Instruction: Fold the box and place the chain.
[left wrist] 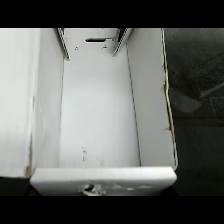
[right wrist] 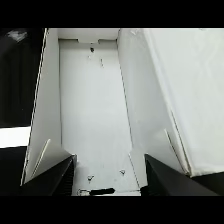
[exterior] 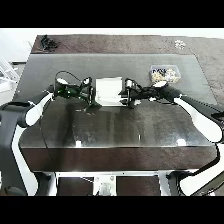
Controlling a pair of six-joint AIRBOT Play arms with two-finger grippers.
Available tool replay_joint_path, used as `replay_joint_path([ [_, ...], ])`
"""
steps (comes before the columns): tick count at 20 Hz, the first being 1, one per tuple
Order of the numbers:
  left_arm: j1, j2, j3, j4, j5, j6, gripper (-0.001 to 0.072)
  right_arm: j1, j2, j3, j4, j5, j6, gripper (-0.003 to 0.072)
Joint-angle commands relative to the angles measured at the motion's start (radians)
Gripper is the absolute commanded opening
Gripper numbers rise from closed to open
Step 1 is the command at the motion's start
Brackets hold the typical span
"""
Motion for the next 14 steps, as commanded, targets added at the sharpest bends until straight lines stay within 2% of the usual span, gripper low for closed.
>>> replay_joint_path([
  [1, 0.000, -0.001, 0.000, -0.001, 0.000, 0.000, 0.0038, 0.000, -0.009, 0.000, 0.015, -0.001, -0.006, 0.0576],
  [2, 0.000, -0.001, 0.000, -0.001, 0.000, 0.000, 0.0039, 0.000, -0.009, 0.000, 0.013, 0.000, -0.005, 0.0593],
  [3, 0.000, -0.001, 0.000, -0.001, 0.000, 0.000, 0.0038, 0.000, -0.009, 0.000, 0.012, -0.001, -0.005, 0.0666],
  [6, 0.000, -0.001, 0.000, -0.001, 0.000, 0.000, 0.0039, -0.002, -0.009, 0.000, 0.012, -0.001, -0.005, 0.0676],
  [7, 0.000, -0.001, 0.000, -0.001, 0.000, 0.000, 0.0039, -0.002, -0.008, 0.000, 0.012, -0.002, -0.005, 0.0648],
  [8, 0.000, -0.001, 0.000, -0.001, 0.000, 0.000, 0.0039, -0.006, -0.008, 0.000, 0.012, -0.001, -0.005, 0.0584],
  [11, 0.000, -0.001, 0.000, -0.001, 0.000, 0.000, 0.0039, -0.033, -0.003, 0.000, 0.012, 0.005, 0.003, 0.0251],
  [13, 0.000, -0.001, 0.000, -0.001, 0.000, 0.000, 0.0039, -0.057, 0.017, 0.000, 0.011, 0.058, 0.006, 0.0008],
  [14, 0.000, -0.001, 0.000, -0.001, 0.000, 0.000, 0.0039, -0.067, 0.035, 0.000, -0.016, 0.105, 0.008, 0.0009],
])
